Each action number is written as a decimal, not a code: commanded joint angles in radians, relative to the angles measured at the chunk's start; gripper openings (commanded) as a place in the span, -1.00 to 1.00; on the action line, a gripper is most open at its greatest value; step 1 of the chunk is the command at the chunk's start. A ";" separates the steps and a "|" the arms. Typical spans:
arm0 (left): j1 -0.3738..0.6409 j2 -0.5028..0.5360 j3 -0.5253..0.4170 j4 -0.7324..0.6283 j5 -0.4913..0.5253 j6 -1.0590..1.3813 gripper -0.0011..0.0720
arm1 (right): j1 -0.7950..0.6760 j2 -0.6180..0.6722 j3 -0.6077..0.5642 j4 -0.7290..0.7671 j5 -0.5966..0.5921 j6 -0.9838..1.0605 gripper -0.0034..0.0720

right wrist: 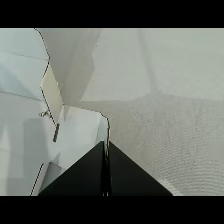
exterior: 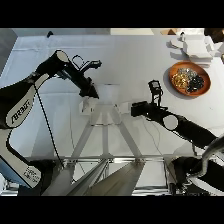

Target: Fold the box and place the chain.

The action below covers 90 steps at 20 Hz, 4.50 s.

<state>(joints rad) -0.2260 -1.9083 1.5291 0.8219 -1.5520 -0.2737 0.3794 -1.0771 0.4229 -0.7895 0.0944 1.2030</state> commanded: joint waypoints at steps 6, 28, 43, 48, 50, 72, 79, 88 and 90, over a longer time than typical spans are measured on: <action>0.002 0.049 0.000 0.011 0.033 0.002 -0.97 | -0.002 0.031 0.005 0.000 -0.014 0.000 0.93; -0.034 0.386 -0.424 -0.096 0.381 0.347 -0.96 | -0.411 0.415 0.005 0.000 0.110 -0.052 0.92; -0.081 0.269 -0.424 -0.108 0.423 0.430 -0.96 | -0.411 0.415 0.005 0.000 0.161 -0.052 0.92; -0.081 0.269 -0.424 -0.132 0.424 0.430 -0.96 | -0.411 0.415 0.005 0.000 0.177 -0.052 0.92; -0.081 0.269 -0.424 -0.196 0.435 0.432 -0.96 | -0.411 0.415 0.005 0.000 0.191 -0.052 0.92; -0.081 0.229 -0.424 -0.152 0.475 0.431 -0.94 | -0.411 0.415 0.005 0.000 0.213 -0.053 0.92; -0.081 0.229 -0.424 -0.152 0.475 0.431 -0.94 | -0.409 0.416 0.055 0.014 0.585 -0.396 0.92; -0.081 0.229 -0.424 -0.152 0.475 0.431 -0.94 | -0.237 0.416 0.076 0.054 0.826 -1.016 0.92; -0.081 0.229 -0.424 -0.152 0.475 0.431 -0.94 | -0.209 0.413 0.074 0.033 0.816 -1.102 0.93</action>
<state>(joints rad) -0.3069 -1.6791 1.1053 0.6693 -1.0779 0.1570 0.1234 -0.6621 0.4965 -0.7425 0.8890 0.2634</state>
